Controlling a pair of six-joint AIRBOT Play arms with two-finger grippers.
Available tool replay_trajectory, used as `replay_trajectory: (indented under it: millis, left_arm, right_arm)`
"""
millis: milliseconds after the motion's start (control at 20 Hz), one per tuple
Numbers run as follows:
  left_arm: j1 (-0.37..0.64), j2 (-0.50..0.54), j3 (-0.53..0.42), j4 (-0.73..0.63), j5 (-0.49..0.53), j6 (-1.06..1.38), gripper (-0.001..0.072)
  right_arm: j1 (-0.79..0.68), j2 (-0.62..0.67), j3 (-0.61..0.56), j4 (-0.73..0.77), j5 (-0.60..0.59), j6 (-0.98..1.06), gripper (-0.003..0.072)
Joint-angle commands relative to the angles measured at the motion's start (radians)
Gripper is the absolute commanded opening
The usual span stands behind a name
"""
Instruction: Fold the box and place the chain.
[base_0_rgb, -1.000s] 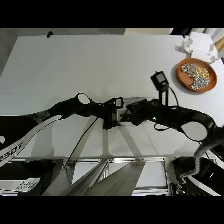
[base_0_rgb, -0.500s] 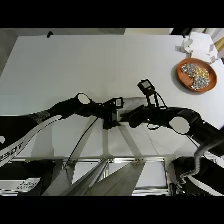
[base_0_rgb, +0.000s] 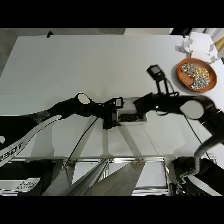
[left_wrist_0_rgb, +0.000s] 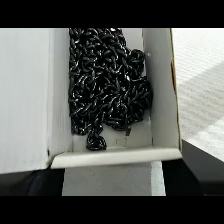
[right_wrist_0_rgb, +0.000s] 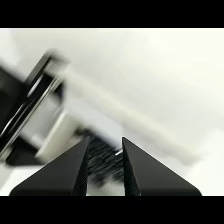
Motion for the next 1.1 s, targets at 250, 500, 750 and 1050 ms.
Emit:
replay_trajectory:
  millis: [250,500,750,1050]
  left_arm:
    - [0.0,0.001,0.0,0.0,0.0,0.0,0.0207]
    - [0.0,0.001,0.0,0.0,0.0,0.0,0.0207]
    - [0.0,0.0,0.0,0.0,0.0,0.0,0.0207]
    - [0.0,0.001,0.0,0.0,0.0,0.0,0.0207]
  right_arm:
    - [-0.222,-0.193,0.114,0.148,0.04,-0.354,0.0073]
    - [-0.146,-0.368,0.114,0.158,0.019,-0.526,0.0038]
    - [-0.099,-0.264,0.113,0.159,0.139,-0.741,0.004]
    - [-0.021,-0.217,0.112,0.189,0.338,-0.937,0.0263]
